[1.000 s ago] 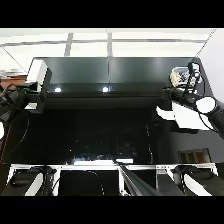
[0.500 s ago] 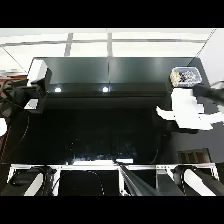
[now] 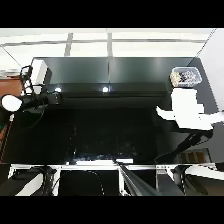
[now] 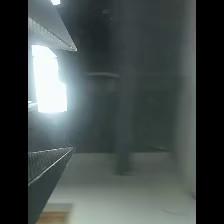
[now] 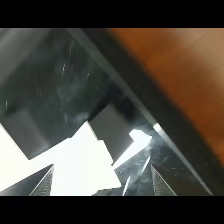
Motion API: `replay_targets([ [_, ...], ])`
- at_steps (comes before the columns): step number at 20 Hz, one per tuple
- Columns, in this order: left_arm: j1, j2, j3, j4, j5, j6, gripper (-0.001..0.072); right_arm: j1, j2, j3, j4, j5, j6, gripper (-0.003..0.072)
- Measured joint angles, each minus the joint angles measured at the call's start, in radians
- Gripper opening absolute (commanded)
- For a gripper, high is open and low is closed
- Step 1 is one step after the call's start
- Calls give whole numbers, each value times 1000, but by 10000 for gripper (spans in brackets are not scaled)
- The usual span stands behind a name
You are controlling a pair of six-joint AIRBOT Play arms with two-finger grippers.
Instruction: Fold the box and place the chain.
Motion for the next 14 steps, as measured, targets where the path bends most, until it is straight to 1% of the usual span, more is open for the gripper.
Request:
replay_targets([
  [2, 0, -49, 31, 21, -55, -41, 697, -3, -55, 18, 20, 60, -82, 720],
  [4, 0, -76, 47, 32, -89, -65, 697, 5, -89, 26, 49, 85, -164, 720],
  [5, 0, -83, 53, 33, -96, -70, 697, 11, -99, 29, 65, 90, -200, 672],
  [6, 0, -90, 56, 36, -111, -78, 696, 20, -107, 31, 80, 92, -231, 428],
  [7, 0, -93, 58, 37, -114, -82, 696, 28, -113, 32, 90, 94, -254, 145],
  [8, 0, -97, 61, 38, -117, -87, 697, 37, -116, 34, 94, 98, -273, 13],
  [11, 0, -101, 64, 39, -129, -94, 697, 52, -119, 35, 97, 124, -307, 13],
  [14, 0, -103, 64, 38, -127, -100, 697, 73, -96, 35, 104, 187, -323, 13],
])
